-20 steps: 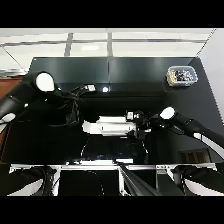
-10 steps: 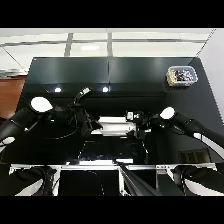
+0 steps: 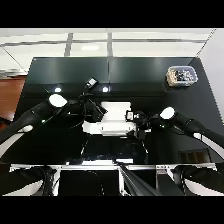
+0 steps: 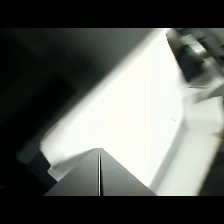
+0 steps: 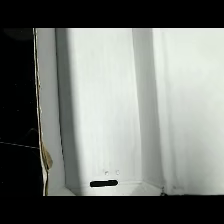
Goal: Fold the box and place the chain.
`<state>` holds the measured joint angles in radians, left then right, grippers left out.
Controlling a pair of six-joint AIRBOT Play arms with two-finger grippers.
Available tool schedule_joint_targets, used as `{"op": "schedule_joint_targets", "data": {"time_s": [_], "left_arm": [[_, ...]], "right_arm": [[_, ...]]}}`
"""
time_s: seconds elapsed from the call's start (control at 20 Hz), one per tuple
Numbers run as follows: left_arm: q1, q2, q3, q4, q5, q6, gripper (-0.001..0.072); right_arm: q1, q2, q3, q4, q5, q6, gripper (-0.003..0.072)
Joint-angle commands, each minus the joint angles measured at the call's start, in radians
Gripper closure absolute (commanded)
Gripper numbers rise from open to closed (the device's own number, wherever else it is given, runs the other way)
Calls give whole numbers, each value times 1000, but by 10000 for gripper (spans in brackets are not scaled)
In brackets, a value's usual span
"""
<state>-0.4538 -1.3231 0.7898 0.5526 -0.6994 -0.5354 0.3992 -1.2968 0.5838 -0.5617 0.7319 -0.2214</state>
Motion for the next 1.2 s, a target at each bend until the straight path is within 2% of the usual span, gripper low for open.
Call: {"op": "schedule_joint_targets", "data": {"time_s": [0.0,0.05,0.2,0.35,0.55,0.65,0.75,0.8,0.85,0.9,1.0,1.15], "left_arm": [[-3,-107,55,111,-111,-68,682],[-3,-122,61,121,-144,-68,682],[-1,-130,69,120,-151,-68,682],[41,-115,136,143,-261,-88,684],[102,72,168,288,-315,-149,684],[143,163,141,311,-384,-89,682],[176,209,90,311,-441,48,681],[180,209,69,322,-471,111,629],[174,203,49,358,-481,178,328],[158,194,25,418,-445,229,-3],[120,173,-8,532,-396,286,-3],[53,128,-23,547,-302,335,-1]], "right_arm": [[0,0,0,0,0,0,680],[0,0,0,0,0,0,680],[0,0,0,1,-3,0,680],[0,0,0,1,-3,0,680],[0,0,0,1,-3,0,680],[0,0,0,2,-3,0,680],[0,0,0,1,-3,0,680],[0,0,0,1,-3,0,680],[0,0,0,1,-3,0,680],[0,0,0,2,-3,0,680],[0,0,0,2,-3,0,680],[0,0,0,2,-3,0,680]]}}
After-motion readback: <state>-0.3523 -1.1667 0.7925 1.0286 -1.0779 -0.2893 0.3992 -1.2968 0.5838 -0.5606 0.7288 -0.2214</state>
